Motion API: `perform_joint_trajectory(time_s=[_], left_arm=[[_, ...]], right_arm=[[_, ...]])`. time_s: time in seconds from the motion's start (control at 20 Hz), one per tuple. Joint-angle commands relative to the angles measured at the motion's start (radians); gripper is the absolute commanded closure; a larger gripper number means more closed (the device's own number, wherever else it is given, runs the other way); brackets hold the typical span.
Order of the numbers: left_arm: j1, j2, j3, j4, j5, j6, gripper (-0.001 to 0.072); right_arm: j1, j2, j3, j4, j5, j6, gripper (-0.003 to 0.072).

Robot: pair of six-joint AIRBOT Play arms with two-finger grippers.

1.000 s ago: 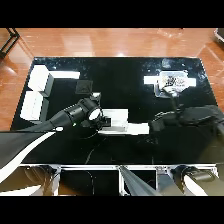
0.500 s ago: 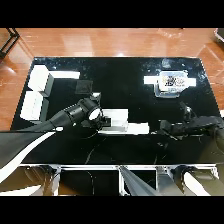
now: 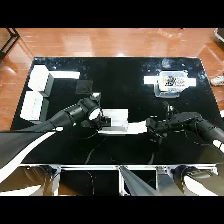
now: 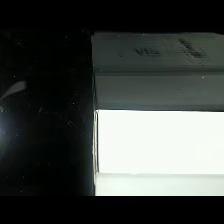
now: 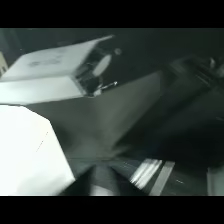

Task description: Fold the box and place the chain.

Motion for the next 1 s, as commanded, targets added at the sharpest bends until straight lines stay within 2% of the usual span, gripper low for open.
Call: perform_joint_trajectory(time_s=[0.0,0.05,0.45,0.5,0.55,0.95], left_arm=[[0.001,0.000,-0.001,0.000,0.000,0.000,0.0690],[0.001,0.000,-0.001,0.000,0.000,0.000,0.0689],[0.000,0.000,-0.001,0.000,-0.001,0.004,0.0689],[0.000,0.000,-0.001,0.000,-0.001,0.004,0.0689],[0.000,0.000,-0.001,0.000,-0.001,0.004,0.0690],[0.001,0.000,-0.001,0.001,0.000,0.004,0.0690]], right_arm=[[0.053,-0.010,0.030,0.016,-0.003,0.000,0.0155],[0.058,-0.010,0.033,0.018,-0.019,-0.003,0.0131],[0.060,-0.010,0.123,0.018,-0.127,-0.006,0.0129],[0.062,-0.010,0.131,0.018,-0.128,0.000,-0.0002],[0.072,-0.010,0.139,0.018,-0.127,0.000,-0.0021],[0.256,-0.020,0.209,0.014,-0.024,0.089,-0.0014]])
